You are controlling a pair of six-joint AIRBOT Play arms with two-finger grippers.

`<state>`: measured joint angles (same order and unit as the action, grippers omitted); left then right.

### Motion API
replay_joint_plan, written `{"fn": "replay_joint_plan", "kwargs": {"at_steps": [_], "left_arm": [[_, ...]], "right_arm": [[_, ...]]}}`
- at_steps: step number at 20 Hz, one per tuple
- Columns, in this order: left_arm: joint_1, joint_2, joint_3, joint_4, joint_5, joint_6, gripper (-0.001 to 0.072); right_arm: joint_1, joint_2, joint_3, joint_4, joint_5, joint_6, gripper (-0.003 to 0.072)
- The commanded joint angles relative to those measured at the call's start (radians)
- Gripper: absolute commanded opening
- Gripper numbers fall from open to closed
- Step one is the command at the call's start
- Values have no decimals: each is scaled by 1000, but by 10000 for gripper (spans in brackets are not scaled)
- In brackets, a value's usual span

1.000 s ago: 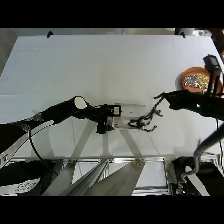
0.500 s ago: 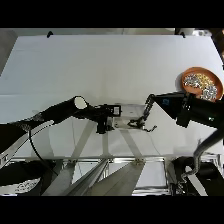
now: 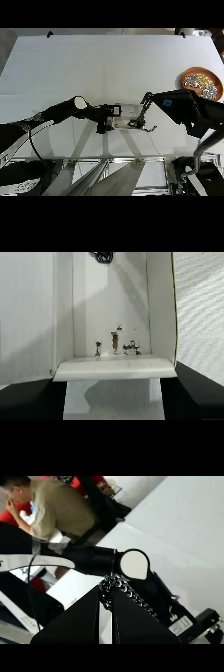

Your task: Fold the box and place the chain.

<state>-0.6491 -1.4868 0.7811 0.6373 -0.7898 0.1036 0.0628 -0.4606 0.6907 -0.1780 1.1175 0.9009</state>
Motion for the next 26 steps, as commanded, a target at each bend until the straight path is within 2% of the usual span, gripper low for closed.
{"fn": "replay_joint_plan", "kwargs": {"at_steps": [1,4,9,14,19,22,26], "left_arm": [[-1,0,0,0,0,0,252],[-1,0,0,0,0,0,252],[-1,0,0,0,0,0,252],[-1,0,0,0,0,0,252],[-1,0,0,0,0,0,252],[-1,0,0,0,0,0,252],[-1,0,0,0,0,0,252]], "right_arm": [[0,1,1,62,-21,-21,15],[0,1,1,112,-62,-61,16],[0,-8,-19,-3,-63,-64,18],[0,-45,-171,-66,-62,-64,18],[0,-106,-341,-133,-127,-64,18],[0,-154,-395,-179,-142,-61,18],[0,-230,-406,-220,-141,-7,18]]}}
